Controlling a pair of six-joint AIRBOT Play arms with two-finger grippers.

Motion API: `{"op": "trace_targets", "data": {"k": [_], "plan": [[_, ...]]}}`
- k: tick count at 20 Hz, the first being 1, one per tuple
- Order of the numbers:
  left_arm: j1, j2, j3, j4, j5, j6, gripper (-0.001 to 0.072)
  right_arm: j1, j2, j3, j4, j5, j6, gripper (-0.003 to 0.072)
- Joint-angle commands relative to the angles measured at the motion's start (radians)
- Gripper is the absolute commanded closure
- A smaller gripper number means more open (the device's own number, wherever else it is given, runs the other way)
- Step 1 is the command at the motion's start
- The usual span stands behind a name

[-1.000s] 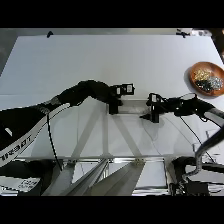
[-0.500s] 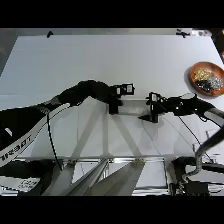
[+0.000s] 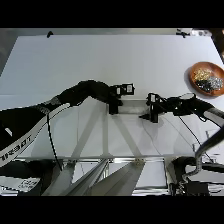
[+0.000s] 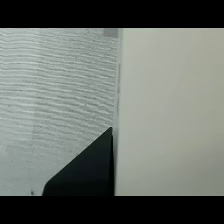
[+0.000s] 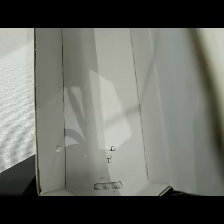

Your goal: Fold the box and place the chain.

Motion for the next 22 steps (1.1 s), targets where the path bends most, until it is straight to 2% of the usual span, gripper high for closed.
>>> {"op": "trace_targets", "data": {"k": [1, 7, 9, 22], "plan": [[0.0, 0.0, 0.0, 0.0, 0.0, 0.0, 0.0695, 0.006, -0.003, 0.001, -0.008, -0.016, -0.003, 0.017], [0.0, 0.0, 0.0, 0.0, 0.0, 0.0, 0.0695, 0.006, -0.003, 0.001, -0.008, -0.016, -0.004, 0.0178], [0.0, 0.0, 0.0, 0.0, 0.0, 0.0, 0.0695, 0.006, -0.003, 0.001, -0.008, -0.016, -0.004, 0.0253], [0.0, 0.0, 0.0, 0.0, 0.0, 0.0, 0.0695, 0.006, -0.003, 0.001, -0.007, -0.013, -0.004, 0.0248]]}}
